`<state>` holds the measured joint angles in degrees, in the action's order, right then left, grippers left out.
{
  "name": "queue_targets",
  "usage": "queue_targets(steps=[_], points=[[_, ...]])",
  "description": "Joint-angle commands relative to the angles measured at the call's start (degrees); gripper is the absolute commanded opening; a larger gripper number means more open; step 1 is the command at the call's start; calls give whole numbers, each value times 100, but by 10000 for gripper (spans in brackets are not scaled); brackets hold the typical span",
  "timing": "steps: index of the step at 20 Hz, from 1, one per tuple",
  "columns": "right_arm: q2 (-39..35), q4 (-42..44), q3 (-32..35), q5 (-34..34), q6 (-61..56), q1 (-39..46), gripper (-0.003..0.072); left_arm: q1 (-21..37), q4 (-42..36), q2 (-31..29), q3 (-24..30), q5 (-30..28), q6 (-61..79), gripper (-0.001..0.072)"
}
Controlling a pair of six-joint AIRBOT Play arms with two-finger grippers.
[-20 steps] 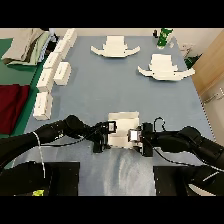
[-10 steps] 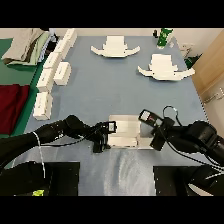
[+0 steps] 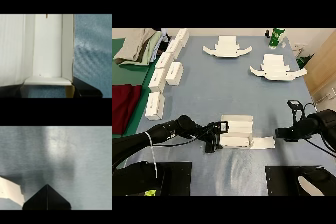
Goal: Fold the box.
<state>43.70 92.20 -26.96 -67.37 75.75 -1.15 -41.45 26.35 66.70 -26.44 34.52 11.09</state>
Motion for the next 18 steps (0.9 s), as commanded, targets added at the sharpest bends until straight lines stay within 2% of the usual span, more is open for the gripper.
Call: queue_targets(steps=[1, 6, 13, 18], points=[[420, 1788, 72, 157, 890, 935, 4, 2, 2, -2, -4, -2, 2, 537], [531, 1950, 162, 133, 1237, 1228, 3, 2, 2, 0, -4, -2, 2, 537], [516, 3165, 232, -420, 2135, 1220, 3, 2, 2, -2, -4, -2, 2, 538], [527, 3171, 234, -393, 2188, 1215, 4, 2, 2, 0, -4, -2, 2, 537]])
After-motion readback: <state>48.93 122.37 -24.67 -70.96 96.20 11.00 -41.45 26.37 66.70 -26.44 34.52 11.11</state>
